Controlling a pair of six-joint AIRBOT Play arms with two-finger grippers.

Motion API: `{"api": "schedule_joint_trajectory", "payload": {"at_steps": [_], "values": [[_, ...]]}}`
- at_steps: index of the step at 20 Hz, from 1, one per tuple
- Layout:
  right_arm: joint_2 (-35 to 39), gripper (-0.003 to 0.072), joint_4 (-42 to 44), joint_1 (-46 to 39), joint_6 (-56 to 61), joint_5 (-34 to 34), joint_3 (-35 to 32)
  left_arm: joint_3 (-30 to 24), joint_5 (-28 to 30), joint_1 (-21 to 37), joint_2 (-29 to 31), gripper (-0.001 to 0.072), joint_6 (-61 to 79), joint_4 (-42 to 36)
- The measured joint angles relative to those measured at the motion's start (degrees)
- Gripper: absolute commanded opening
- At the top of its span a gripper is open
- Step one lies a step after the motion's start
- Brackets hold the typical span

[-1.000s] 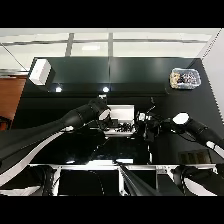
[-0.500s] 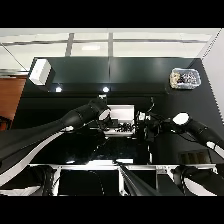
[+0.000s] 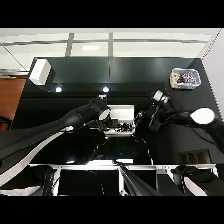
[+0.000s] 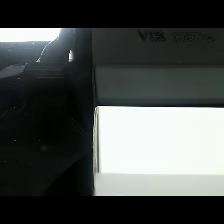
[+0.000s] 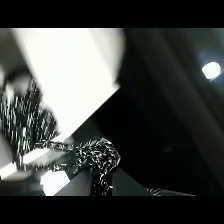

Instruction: Fold the box and place the chain.

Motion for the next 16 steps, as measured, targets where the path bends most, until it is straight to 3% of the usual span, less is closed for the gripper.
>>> {"api": "schedule_joint_trajectory", "payload": {"at_steps": [5,12,16], "values": [[7.0,0.0016,2.2,-1.4,17.2,6.2,7.5,0.0,0.0,0.0,0.0,0.0029,0.0,0.0],[8.5,0.0016,24.1,-1.6,25.7,8.4,10.1,0.0,-0.2,0.0,0.0,0.0029,0.0,0.0],[8.6,0.0016,30.3,-1.6,26.7,8.9,10.3,0.0,-0.3,0.0,0.0,0.003,0.0,0.0]]}}
